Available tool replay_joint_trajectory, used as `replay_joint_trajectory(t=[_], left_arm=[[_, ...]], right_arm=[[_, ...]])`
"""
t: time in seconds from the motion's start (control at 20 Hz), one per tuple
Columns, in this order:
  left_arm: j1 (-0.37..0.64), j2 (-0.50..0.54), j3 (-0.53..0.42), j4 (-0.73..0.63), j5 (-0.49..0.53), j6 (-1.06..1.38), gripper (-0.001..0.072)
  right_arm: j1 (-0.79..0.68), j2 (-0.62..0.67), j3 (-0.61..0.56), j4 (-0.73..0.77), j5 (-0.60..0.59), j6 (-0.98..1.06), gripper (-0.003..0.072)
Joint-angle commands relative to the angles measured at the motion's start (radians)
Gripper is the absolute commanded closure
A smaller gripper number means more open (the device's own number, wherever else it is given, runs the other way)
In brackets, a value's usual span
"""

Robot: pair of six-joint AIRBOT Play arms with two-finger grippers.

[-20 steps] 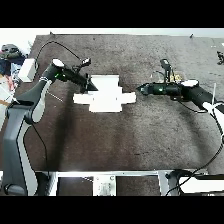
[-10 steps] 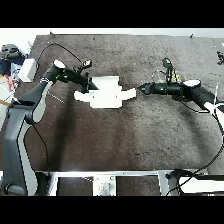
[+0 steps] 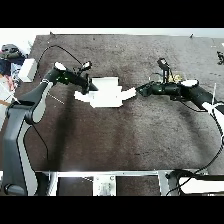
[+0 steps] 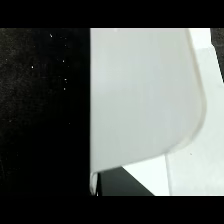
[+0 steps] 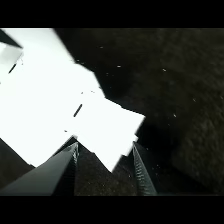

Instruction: Fold the box and place the chain.

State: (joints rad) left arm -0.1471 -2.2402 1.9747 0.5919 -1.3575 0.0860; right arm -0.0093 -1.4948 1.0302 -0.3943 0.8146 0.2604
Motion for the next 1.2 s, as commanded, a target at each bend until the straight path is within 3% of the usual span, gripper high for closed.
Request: replay_joint_trajectory(t=[0.0, 0.05, 0.15, 0.3, 0.7, 1.15], left_arm=[[0.0, 0.0, -0.002, 0.006, 0.007, 0.001, 0.0698], [0.0, 0.0, -0.002, 0.006, 0.008, 0.001, 0.0698], [0.0, 0.0, -0.002, 0.006, 0.007, 0.001, 0.0698], [0.0, 0.0, -0.002, 0.006, 0.008, 0.001, 0.0698], [0.0, 0.0, -0.002, 0.006, 0.008, 0.001, 0.0698], [0.0, 0.0, -0.002, 0.006, 0.008, 0.001, 0.0698]], right_arm=[[0.036, 0.0, 0.001, 0.001, 0.001, -0.165, 0.0295], [0.057, 0.0, 0.001, 0.0, 0.001, -0.236, 0.0283], [0.111, -0.01, 0.001, -0.011, 0.0, -0.364, -0.0011], [0.207, -0.054, 0.001, -0.037, -0.004, -0.488, -0.0008], [0.38, -0.111, 0.001, -0.312, -0.198, -0.488, -0.0008], [0.38, -0.123, 0.003, -0.287, -0.359, -0.459, -0.0007]])
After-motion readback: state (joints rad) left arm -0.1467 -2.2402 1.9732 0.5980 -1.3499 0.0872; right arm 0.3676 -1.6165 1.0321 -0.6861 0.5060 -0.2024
